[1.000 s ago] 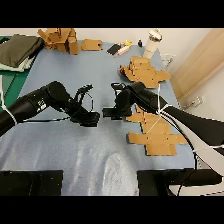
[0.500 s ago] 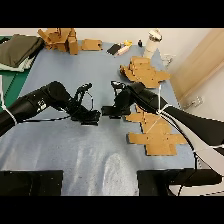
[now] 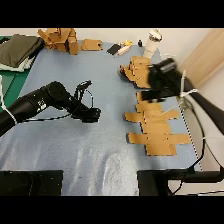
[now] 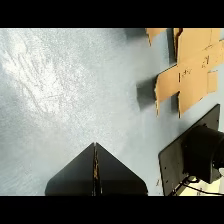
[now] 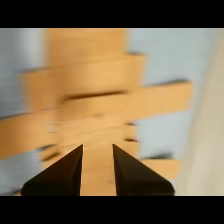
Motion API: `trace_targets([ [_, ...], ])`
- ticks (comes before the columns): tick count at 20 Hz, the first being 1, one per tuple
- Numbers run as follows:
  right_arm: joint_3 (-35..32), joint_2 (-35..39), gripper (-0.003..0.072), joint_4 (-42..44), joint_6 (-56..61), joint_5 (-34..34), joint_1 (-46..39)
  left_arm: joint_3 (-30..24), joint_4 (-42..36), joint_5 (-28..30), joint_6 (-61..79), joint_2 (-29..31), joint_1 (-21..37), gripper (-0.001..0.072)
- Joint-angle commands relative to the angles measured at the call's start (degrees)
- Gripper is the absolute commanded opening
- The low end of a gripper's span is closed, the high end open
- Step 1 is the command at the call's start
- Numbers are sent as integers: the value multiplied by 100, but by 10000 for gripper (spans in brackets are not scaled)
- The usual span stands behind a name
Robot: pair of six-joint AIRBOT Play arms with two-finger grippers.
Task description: Fold the box.
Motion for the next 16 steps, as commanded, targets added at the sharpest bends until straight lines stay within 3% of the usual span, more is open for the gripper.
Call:
trace_targets([
  [1,-225,44,304,129,-758,-570,-1738,2,9,42,4,-2,2,15],
  [2,-369,44,373,407,-1016,-581,-2238,2,9,44,4,-2,2,124],
  [3,-518,44,444,723,-1355,-643,-2767,2,7,44,2,-2,0,480],
  [4,-660,44,443,1047,-1703,-686,-3244,2,-15,50,0,-2,2,667],
  [10,-1355,44,443,2798,-3220,-487,-5469,2,-37,50,92,-2,0,667],
  [15,-1353,22,448,2914,-3803,-105,-5858,4,-44,31,111,-2,4,668],
  [16,-1353,-9,504,2916,-3952,-57,-5855,2,-63,17,111,-2,4,668],
])
